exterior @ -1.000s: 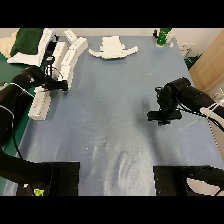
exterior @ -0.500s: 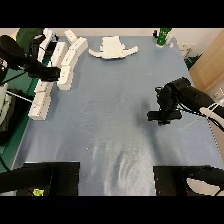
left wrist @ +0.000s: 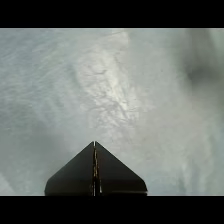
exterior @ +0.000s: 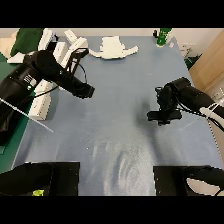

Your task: Fold the box.

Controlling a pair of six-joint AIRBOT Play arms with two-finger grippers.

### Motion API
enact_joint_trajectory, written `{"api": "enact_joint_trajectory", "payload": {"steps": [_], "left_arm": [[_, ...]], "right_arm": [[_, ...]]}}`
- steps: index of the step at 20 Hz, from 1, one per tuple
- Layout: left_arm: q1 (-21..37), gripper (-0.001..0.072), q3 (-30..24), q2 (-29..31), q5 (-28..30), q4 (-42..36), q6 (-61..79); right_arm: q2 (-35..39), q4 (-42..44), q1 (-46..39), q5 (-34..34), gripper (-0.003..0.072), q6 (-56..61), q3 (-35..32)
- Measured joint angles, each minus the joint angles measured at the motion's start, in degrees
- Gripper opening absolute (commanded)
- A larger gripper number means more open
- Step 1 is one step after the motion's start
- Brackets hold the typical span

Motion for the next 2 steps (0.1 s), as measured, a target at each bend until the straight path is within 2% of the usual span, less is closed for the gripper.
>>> {"api": "enact_joint_trajectory", "payload": {"steps": [2], "left_arm": [[-2.5,0.0015,-0.8,0.0,0.9,-0.1,-0.5]], "right_arm": [[0.0,0.0,0.0,0.0,0.0007,0.0,0.0]]}}
